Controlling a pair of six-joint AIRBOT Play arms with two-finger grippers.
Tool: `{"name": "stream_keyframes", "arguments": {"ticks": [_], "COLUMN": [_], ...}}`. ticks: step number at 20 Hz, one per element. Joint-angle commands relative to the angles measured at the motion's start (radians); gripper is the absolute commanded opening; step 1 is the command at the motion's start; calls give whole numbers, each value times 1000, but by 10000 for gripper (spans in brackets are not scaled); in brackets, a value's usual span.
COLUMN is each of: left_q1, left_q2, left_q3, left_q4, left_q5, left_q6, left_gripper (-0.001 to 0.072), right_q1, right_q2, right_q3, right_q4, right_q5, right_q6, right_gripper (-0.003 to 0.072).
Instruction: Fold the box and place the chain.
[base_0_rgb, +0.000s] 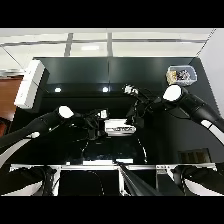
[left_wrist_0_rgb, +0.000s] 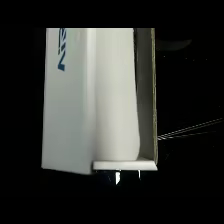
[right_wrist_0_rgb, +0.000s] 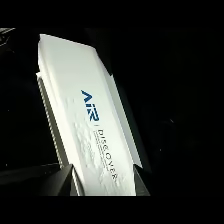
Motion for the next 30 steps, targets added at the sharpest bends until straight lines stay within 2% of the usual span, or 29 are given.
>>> {"name": "stream_keyframes", "arguments": {"ticks": [1, 2, 18, 19, 30], "left_q1": [0, 0, 0, 0, 0], "left_q2": [0, 0, 0, 0, 0], "left_q3": [1, 1, 1, 1, 1], "left_q4": [0, 0, 0, 0, 0], "left_q5": [0, 0, 0, 0, 0], "left_q6": [2, 2, 2, 2, 2], "left_gripper": [341, 341, 342, 342, 342], "right_q1": [1, 1, 23, 23, 23], "right_q2": [-1, -1, -1, -1, -1], "right_q3": [-1, -1, -1, -1, -1], "right_q4": [-2, -2, -78, -87, -108], "right_q5": [3, 9, 40, 41, 61], "right_q6": [-1, -1, -1, -1, 0], "right_gripper": [267, 225, 227, 264, 266]}}
